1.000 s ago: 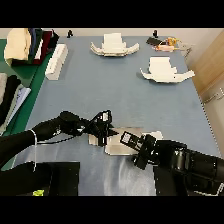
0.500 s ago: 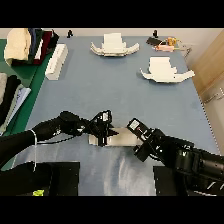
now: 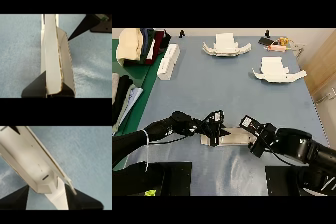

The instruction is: Fold the box.

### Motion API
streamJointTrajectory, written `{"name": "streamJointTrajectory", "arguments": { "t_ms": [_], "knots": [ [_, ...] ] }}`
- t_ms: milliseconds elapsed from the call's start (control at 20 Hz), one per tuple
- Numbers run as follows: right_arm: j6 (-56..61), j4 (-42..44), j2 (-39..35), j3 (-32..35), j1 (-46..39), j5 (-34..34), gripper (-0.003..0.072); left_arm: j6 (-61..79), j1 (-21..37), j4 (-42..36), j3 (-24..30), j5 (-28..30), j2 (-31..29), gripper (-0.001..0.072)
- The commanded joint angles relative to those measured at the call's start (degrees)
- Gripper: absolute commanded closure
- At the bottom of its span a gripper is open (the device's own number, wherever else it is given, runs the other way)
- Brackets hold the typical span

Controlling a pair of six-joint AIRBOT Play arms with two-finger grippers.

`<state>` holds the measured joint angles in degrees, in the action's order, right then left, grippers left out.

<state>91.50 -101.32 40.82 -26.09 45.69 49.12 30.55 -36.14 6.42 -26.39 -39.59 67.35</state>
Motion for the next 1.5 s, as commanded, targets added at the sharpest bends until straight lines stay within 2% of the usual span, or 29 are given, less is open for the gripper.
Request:
{"name": "streamJointTrajectory", "arguments": {
  "t_ms": [0,100,200,350,600,1100,1450],
  "knots": [
    [-36.2,21.9,0.0,0.0,-13.6,-3.0,-0.0032,0.0,0.0,0.0,0.0,0.0,0.0,0.0694],
    [-54.8,33.0,0.0,0.0,-21.4,-1.7,-0.0031,0.0,0.0,0.0,0.0,0.0,0.0,0.0694],
    [-67.2,40.2,1.5,0.0,-27.8,-0.3,-0.0032,0.0,0.0,0.0,0.0,0.0,0.0,0.0694],
    [-76.1,45.9,5.6,-0.2,-32.4,3.2,-0.0032,0.0,0.0,0.0,0.0,0.0,0.0,0.0694],
    [-81.1,49.7,12.0,-0.3,-32.5,3.5,-0.0031,0.0,0.0,0.0,0.0,0.0,0.0,0.0694],
    [-78.3,48.4,11.0,-0.3,-32.5,4.9,-0.0026,0.0,0.0,0.0,0.0,0.0,0.0,0.0694],
    [-78.5,48.4,13.1,-0.3,-32.5,5.0,-0.0025,0.0,0.0,0.0,0.0,0.0,0.0,0.0694]
  ]
}}
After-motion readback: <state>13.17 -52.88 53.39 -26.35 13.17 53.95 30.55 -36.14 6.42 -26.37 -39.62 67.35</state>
